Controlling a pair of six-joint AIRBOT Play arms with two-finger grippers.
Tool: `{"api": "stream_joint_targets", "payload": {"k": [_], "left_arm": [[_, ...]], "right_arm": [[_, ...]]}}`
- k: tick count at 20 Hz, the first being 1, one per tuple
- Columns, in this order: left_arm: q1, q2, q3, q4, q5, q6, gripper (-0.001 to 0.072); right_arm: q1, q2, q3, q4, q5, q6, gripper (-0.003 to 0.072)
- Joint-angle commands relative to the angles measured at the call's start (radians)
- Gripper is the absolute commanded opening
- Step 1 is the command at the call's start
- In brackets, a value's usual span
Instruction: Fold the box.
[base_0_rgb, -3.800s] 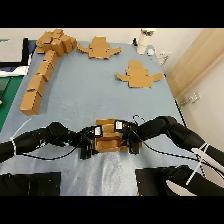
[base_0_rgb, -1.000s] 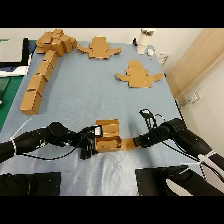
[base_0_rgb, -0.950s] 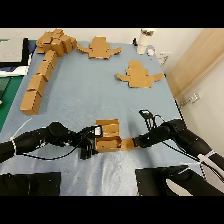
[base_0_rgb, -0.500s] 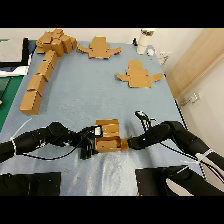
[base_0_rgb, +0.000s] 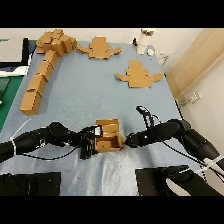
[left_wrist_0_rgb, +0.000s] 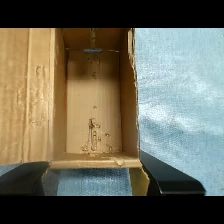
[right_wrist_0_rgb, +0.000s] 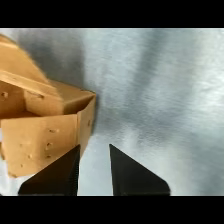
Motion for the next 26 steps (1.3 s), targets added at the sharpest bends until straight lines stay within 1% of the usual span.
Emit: {"api": "stream_joint_targets", "payload": {"k": [1,3,4,6,9,11,13,14,15,16,17,19,20,22,25,26], "left_arm": [[0.000,0.000,0.001,0.000,0.000,0.000,0.0526],[0.000,0.000,0.001,0.000,0.000,0.000,0.0526],[0.000,0.000,0.001,0.000,0.000,0.000,0.0526],[0.000,0.000,0.001,0.000,0.000,0.000,0.0526],[0.000,0.000,0.001,0.000,0.000,0.000,0.0526],[0.000,0.000,0.001,0.000,0.000,0.000,0.0526],[0.000,0.000,0.001,0.000,0.000,0.000,0.0526],[0.000,0.000,0.001,0.000,0.000,0.000,0.0526],[0.000,0.000,0.001,0.000,0.000,0.000,0.0526],[0.000,0.000,0.001,0.000,0.000,0.000,0.0526],[0.000,0.000,0.001,0.000,0.000,0.000,0.0526],[0.000,0.000,0.001,0.000,0.000,0.000,0.0526],[0.000,0.000,0.001,0.000,0.000,0.000,0.0526],[0.000,0.000,0.001,0.000,0.000,0.000,0.0526],[0.000,0.000,0.001,0.000,0.000,0.000,0.0526],[0.000,0.000,0.001,0.000,0.000,0.000,0.0526]], "right_arm": [[0.001,0.014,0.009,0.072,-0.021,0.000,0.0294],[0.001,0.015,0.010,0.078,-0.021,-0.001,0.0295],[0.001,0.014,0.009,0.080,-0.021,-0.001,0.0320],[0.001,0.014,0.009,0.087,-0.019,-0.001,0.0497],[0.001,-0.011,0.009,0.087,0.004,0.002,0.0496],[0.017,-0.051,0.010,0.086,0.008,0.004,0.0479],[0.076,-0.097,0.037,0.077,0.019,0.021,0.0471],[0.115,-0.118,0.060,0.050,0.029,0.056,0.0470],[0.166,-0.141,0.092,-0.026,0.035,0.148,0.0469],[0.220,-0.161,0.127,-0.134,0.031,0.258,0.0469],[0.288,-0.182,0.168,-0.256,0.018,0.366,0.0469],[0.418,-0.227,0.245,-0.435,-0.015,0.557,0.0469],[0.467,-0.255,0.278,-0.491,-0.035,0.639,0.0468],[0.547,-0.333,0.339,-0.554,-0.086,0.784,0.0469],[0.623,-0.468,0.423,-0.649,-0.185,0.920,0.0469],[0.637,-0.502,0.446,-0.666,-0.197,0.940,0.0469]]}}
